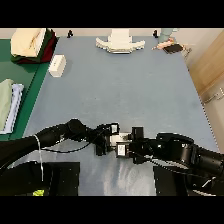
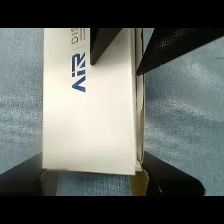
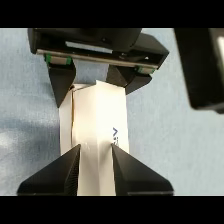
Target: Fold the box.
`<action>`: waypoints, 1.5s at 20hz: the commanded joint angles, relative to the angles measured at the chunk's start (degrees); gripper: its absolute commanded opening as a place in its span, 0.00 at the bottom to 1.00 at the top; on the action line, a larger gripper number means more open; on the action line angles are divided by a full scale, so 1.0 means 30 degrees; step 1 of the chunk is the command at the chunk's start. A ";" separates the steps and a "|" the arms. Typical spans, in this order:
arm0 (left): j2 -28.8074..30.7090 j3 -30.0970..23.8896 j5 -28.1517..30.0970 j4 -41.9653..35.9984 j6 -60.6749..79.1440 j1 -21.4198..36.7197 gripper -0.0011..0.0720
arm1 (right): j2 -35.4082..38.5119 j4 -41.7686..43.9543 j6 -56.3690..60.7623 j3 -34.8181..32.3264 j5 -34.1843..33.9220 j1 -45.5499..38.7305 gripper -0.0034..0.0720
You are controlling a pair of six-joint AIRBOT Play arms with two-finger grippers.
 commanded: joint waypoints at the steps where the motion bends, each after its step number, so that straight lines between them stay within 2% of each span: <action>1: -0.0015 -0.0007 0.0007 -0.0007 -0.0022 0.0000 0.59 | 0.0015 0.0503 0.0000 -0.0007 0.0393 0.0007 0.45; 9: -0.0007 -0.0007 0.0007 -0.0015 -0.0022 0.0000 0.60 | 0.0831 0.0517 0.0117 0.0248 -0.0233 -0.0007 0.45; 12: -0.0015 -0.0007 0.0007 -0.0007 -0.0022 0.0000 0.59 | 0.1792 0.0648 0.1887 0.0306 0.0270 -0.0007 0.43; 13: -0.0007 -0.0007 0.0007 -0.0007 -0.0015 0.0000 0.59 | 0.2106 0.0656 0.2929 0.0299 0.0765 -0.0007 0.26; 14: -0.0015 -0.0007 0.0007 -0.0007 -0.0022 0.0000 0.59 | 0.2353 0.0656 0.4153 0.0211 0.1078 -0.0015 0.05; 16: -0.0007 -0.0007 0.0007 -0.0007 -0.0022 0.0000 0.59 | 0.2543 0.0656 0.6732 -0.0270 0.0656 -0.0015 0.05; 20: -0.0007 -0.0007 0.0007 -0.0015 -0.0015 0.0000 0.59 | 0.2543 0.0627 0.9821 -0.2011 -0.2637 -0.0007 0.05; 23: -0.0007 -0.0007 0.0007 -0.0007 -0.0022 0.0000 0.59 | 0.2535 -0.0058 1.1366 -0.2761 -0.4269 -0.0022 0.05; 30: -0.0007 -0.0007 0.0007 -0.0007 -0.0022 0.0000 0.59 | 0.2535 -0.0801 1.2218 -0.2980 -0.4962 -0.0022 0.05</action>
